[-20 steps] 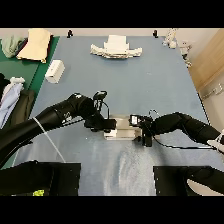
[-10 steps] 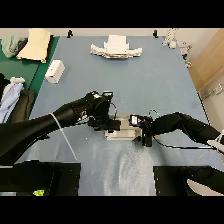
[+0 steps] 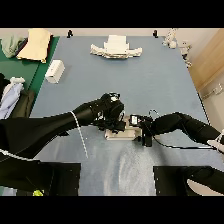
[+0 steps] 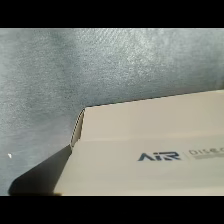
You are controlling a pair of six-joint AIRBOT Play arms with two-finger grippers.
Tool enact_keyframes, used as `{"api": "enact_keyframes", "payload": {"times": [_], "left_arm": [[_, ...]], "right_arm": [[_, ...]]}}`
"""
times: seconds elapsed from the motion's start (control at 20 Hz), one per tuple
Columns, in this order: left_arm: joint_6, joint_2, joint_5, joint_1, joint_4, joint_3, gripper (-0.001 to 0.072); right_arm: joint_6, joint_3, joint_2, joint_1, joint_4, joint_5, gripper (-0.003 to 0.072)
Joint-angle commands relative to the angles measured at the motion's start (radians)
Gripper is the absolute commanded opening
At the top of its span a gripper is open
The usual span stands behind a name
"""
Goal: Fold the box.
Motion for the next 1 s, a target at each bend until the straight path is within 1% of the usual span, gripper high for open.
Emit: {"api": "enact_keyframes", "payload": {"times": [0.0, 0.1, 0.15, 0.2, 0.25, 0.5, 0.55, 0.6, 0.65, 0.95], "left_arm": [[-0.067, -0.026, -0.010, -0.024, 0.043, 0.012, 0.0349], [-0.096, -0.032, -0.008, -0.038, 0.045, 0.011, 0.0335], [-0.097, -0.035, -0.008, -0.040, 0.047, 0.012, 0.0173], [-0.100, -0.037, -0.008, -0.045, 0.047, 0.012, 0.0047], [-0.103, -0.037, -0.008, -0.047, 0.047, 0.012, 0.0016], [-0.113, -0.037, -0.011, -0.051, 0.039, 0.012, 0.0017], [-0.110, -0.037, -0.011, -0.051, 0.038, 0.012, 0.0113], [-0.111, -0.037, -0.011, -0.051, 0.035, 0.013, 0.0468], [-0.119, -0.037, -0.014, -0.051, 0.035, 0.013, 0.0577], [-0.118, -0.037, -0.027, -0.051, 0.037, 0.013, 0.0576]], "right_arm": [[0.000, 0.000, -0.001, 0.000, 0.000, 0.001, 0.0414], [0.000, 0.000, -0.001, 0.000, 0.000, 0.000, 0.0414], [0.000, 0.000, -0.001, 0.000, 0.000, 0.001, 0.0414], [0.000, 0.000, -0.001, 0.000, 0.000, 0.000, 0.0414], [0.000, 0.000, -0.001, 0.000, 0.000, 0.000, 0.0413], [0.000, 0.000, -0.001, 0.000, 0.000, 0.000, 0.0414], [0.000, 0.000, -0.001, 0.000, 0.000, 0.000, 0.0414], [0.000, 0.000, -0.001, 0.000, 0.000, 0.000, 0.0413], [0.000, 0.000, -0.001, 0.000, 0.000, 0.000, 0.0414], [0.000, 0.000, -0.001, 0.000, 0.000, 0.000, 0.0414]]}}
